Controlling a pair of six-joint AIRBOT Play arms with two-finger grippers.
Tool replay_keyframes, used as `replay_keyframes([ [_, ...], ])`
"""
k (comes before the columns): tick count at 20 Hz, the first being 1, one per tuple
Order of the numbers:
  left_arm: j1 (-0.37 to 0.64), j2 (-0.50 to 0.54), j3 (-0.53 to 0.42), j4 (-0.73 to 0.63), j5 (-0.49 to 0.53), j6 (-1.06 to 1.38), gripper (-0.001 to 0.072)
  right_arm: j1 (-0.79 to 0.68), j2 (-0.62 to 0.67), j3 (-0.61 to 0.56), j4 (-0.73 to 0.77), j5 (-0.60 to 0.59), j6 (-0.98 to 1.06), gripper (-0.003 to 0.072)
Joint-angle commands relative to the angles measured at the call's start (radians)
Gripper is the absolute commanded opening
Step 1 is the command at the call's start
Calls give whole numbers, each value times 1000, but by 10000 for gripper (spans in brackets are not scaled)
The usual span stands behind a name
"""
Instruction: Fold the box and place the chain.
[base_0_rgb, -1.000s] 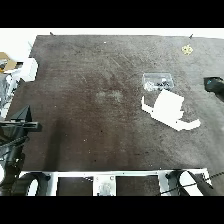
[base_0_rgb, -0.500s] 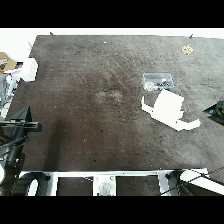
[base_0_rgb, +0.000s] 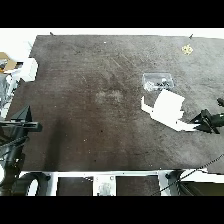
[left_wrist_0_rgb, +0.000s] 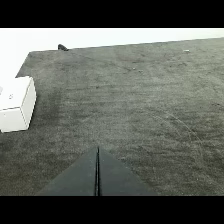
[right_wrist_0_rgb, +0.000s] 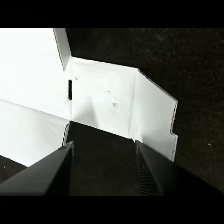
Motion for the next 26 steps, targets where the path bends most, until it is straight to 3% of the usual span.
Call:
replay_keyframes([
  [1, 0, 0, 2, -2, 0, 0, 12, -7, -19, 75, 37, 140, -43, 444],
  [3, 0, 0, 2, -2, 1, 0, 12, -40, 0, 163, 16, 188, -31, 444],
  [7, 0, 0, 2, -2, 0, 0, 12, -106, 37, 198, -119, 113, 13, 444],
  [10, 0, 0, 2, -2, 0, 0, 12, -108, 35, 110, -87, 77, -11, 444],
  [14, 0, 0, 2, -2, 0, 0, 13, -68, 35, -52, 73, -96, -67, 437],
  [15, 0, 0, 2, -2, 0, 0, 12, -58, 35, -78, 71, -127, -66, 374],
  [20, 0, 0, 2, -2, -7, 0, 13, -50, -44, -116, 174, -87, -82, 373],
  [21, 0, 0, 2, -2, -13, 0, 13, -44, -57, -116, 194, -70, -99, 282],
  [25, 0, 0, 2, -2, -45, 0, 12, -12, -66, -116, 203, -110, -112, 265],
  [26, 0, 0, 2, -2, -53, 0, 12, -13, -66, -116, 204, -124, -120, 219],
])
